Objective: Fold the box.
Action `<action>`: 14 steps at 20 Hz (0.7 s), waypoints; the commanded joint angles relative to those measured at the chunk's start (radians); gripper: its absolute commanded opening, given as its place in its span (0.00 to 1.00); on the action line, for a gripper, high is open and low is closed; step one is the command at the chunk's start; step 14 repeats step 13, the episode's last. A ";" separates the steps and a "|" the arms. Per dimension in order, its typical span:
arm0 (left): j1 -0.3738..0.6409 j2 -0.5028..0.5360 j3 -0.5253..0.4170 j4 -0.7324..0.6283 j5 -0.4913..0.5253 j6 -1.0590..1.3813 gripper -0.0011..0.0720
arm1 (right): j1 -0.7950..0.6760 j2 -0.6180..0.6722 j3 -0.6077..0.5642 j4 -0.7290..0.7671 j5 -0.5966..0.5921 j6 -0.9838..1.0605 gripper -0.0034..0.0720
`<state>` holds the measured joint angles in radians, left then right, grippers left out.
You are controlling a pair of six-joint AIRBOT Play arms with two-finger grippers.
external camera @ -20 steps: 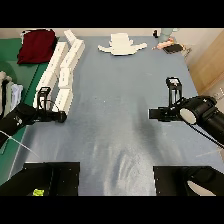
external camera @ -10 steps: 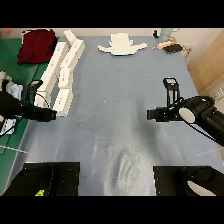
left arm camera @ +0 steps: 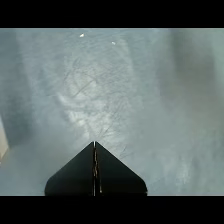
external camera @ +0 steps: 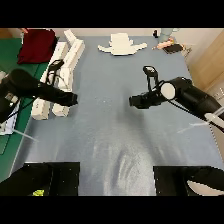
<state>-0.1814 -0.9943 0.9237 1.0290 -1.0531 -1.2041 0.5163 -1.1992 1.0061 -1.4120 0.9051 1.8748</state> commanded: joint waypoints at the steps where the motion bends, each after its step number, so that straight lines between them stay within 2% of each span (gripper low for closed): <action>1: -0.127 -0.135 0.081 -0.008 0.071 -0.023 0.04 | 0.001 -0.103 0.129 0.111 -0.014 -0.017 0.05; 4: -0.150 -0.164 0.088 -0.012 0.099 -0.023 0.04 | 0.000 -0.104 0.132 0.114 -0.021 -0.017 0.05; 14: -0.149 -0.164 0.088 -0.012 0.101 -0.023 0.04 | 0.000 -0.104 0.132 0.115 -0.021 -0.017 0.05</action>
